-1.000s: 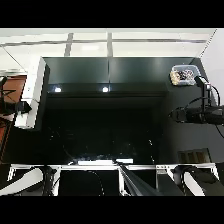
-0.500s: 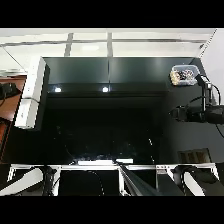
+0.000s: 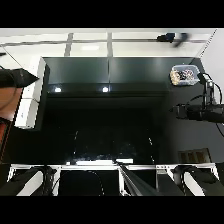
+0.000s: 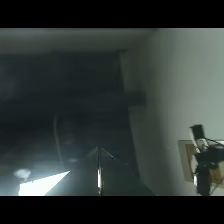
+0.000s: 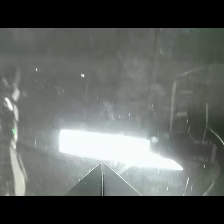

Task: Fold the box and place the chain.

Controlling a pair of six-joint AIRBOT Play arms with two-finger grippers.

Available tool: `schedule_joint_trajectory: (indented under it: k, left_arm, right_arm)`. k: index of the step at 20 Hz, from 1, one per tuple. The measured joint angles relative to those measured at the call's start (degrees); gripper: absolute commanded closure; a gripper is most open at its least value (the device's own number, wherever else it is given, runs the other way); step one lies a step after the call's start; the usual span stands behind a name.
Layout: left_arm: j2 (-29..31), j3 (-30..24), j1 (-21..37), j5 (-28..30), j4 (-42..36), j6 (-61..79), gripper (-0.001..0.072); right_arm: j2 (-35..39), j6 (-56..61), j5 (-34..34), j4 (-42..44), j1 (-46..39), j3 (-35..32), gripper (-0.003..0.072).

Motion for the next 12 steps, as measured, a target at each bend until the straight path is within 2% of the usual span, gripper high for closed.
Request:
schedule_joint_trajectory:
  k: [4,7,12]
  left_arm:
    - [8.5,-13.0,-8.0,8.5,5.5,-5.4,0.0681]
    - [12.2,-20.9,-10.5,12.3,8.7,-8.8,0.068]
    - [14.0,-25.0,-11.7,14.5,10.4,-10.6,0.0679]
  right_arm:
    - [0.0,-1.5,-4.5,-1.2,0.0,0.0,0.0662]
    - [0.0,-2.1,-7.2,-4.0,0.0,0.0,0.0662]
    - [0.0,-2.4,-7.8,-5.9,0.0,0.0,0.0661]
